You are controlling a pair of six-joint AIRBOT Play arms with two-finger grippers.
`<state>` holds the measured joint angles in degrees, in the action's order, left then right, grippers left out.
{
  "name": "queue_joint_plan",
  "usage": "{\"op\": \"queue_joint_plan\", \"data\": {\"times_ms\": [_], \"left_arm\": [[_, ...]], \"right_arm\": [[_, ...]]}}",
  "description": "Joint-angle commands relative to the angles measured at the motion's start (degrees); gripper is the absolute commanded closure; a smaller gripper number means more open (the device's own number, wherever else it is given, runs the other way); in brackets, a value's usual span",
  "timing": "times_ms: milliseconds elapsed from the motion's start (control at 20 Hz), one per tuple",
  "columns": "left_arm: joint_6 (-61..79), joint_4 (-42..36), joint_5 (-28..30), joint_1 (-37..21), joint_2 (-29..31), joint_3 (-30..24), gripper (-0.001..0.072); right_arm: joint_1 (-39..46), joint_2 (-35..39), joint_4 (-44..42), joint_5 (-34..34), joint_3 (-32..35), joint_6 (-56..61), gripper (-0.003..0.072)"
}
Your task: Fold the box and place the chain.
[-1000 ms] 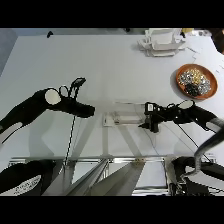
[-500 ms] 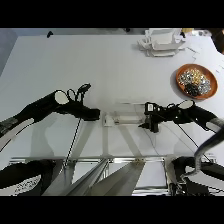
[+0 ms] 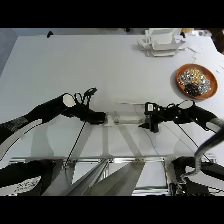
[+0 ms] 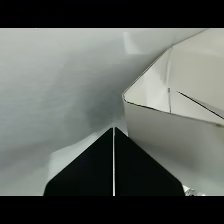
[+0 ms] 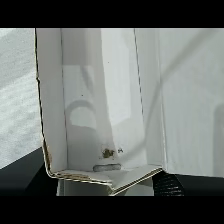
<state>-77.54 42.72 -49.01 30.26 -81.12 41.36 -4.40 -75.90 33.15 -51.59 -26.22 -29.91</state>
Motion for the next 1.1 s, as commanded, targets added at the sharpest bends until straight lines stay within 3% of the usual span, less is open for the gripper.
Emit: {"op": "queue_joint_plan", "data": {"times_ms": [0, 350, 500, 1050], "left_arm": [[0.26, -1.57, 0.61, 1.68, -0.11, 0.24, 0.0707], [0.24, -1.75, 0.37, 4.2, -0.09, 4.9, 0.0688], [0.2, -1.75, -0.39, 4.46, 0.66, 5.09, 0.056], [0.15, -1.51, -1.18, 5.33, 3.85, 5.2, 0.0554]], "right_arm": [[-0.04, 0.04, 0.0, -0.02, 0.02, 0.02, 0.0266], [-0.04, 0.04, 0.0, -0.02, 0.04, 0.02, 0.0266], [-0.04, 0.04, 0.0, -0.02, 0.04, 0.02, 0.0266], [-0.04, 0.04, 0.0, -0.02, 0.04, 0.02, 0.0267]]}}
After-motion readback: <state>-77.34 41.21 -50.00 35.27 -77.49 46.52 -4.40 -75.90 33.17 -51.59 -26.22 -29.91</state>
